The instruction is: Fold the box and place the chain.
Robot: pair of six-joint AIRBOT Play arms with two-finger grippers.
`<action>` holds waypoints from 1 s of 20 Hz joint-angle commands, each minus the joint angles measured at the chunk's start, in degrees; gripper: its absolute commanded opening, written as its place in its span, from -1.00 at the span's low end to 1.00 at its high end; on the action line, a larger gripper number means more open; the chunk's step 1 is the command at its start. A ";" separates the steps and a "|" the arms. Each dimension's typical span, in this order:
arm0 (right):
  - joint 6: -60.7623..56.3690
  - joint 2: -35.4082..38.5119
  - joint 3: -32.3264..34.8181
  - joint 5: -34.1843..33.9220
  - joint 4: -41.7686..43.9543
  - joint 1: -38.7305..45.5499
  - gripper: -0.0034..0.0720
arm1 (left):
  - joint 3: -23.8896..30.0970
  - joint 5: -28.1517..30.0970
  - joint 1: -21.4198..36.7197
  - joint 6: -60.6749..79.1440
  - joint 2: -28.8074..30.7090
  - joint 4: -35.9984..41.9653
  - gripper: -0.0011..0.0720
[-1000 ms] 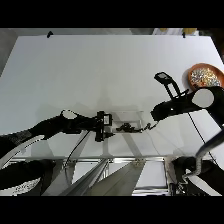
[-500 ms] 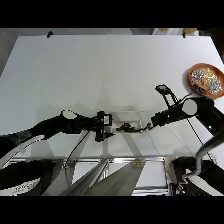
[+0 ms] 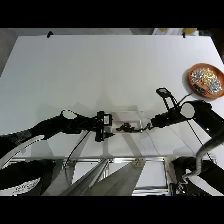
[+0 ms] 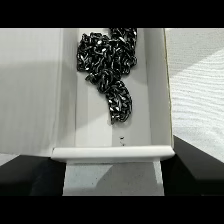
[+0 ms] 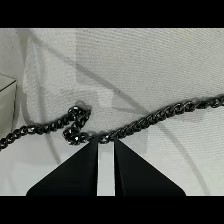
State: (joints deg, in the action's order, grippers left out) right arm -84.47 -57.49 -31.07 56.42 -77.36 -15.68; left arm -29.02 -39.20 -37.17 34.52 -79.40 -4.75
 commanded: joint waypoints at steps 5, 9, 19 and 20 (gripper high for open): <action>-1.07 -0.04 0.07 -0.35 0.02 0.04 -0.87 | 0.00 0.00 -0.04 0.02 0.00 -0.02 -0.23; -1.07 -0.04 0.07 -0.33 0.00 0.04 -0.83 | 0.00 0.00 -0.04 0.02 0.00 -0.02 -0.23; -1.29 -5.14 0.09 0.11 1.11 0.02 -0.37 | 0.00 0.00 -0.04 0.02 0.00 -0.02 -0.23; -1.29 -5.14 0.09 0.31 1.09 0.02 -0.37 | 0.00 0.00 -0.04 0.02 0.00 -0.02 -0.23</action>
State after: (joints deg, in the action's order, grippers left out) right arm -85.67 -61.69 -31.00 56.12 -76.73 -15.68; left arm -29.02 -39.22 -37.19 34.52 -79.40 -4.75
